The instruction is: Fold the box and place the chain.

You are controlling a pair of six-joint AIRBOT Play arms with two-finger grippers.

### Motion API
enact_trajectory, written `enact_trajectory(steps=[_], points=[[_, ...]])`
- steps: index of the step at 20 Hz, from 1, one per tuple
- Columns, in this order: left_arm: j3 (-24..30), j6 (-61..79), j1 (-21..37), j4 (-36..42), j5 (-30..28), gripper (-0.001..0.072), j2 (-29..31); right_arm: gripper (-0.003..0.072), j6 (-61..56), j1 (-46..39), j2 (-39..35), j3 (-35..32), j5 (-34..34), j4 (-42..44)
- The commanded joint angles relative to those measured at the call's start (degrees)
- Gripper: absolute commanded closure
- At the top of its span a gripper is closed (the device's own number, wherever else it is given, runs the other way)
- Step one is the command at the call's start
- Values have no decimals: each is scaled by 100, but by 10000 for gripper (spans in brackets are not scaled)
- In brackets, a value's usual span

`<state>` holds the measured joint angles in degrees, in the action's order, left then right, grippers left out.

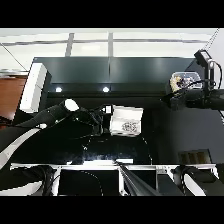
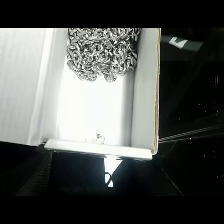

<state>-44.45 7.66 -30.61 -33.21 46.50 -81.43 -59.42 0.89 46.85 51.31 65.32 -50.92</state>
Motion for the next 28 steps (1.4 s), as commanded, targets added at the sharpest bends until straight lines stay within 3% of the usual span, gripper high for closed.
enact_trajectory(steps=[1,13,20,22,23,24,28], points=[[2,2,-11,129,-208,-6,-9,301,-17,7,96,-63,-24,-17],[4,393,-83,72,127,-4,-39,301,-17,7,116,-63,-22,-20],[2,393,-109,483,2,-4,-162,300,-151,177,341,-81,-57,-177],[2,393,-107,476,2,43,-164,296,-153,271,588,-79,-278,-269],[2,393,-107,476,4,106,-164,145,-155,286,715,-79,-376,-264],[2,393,-111,476,7,111,-164,-31,-155,286,876,-76,-422,-254],[2,393,-120,472,4,111,-164,-29,197,302,1515,-74,-743,227]])
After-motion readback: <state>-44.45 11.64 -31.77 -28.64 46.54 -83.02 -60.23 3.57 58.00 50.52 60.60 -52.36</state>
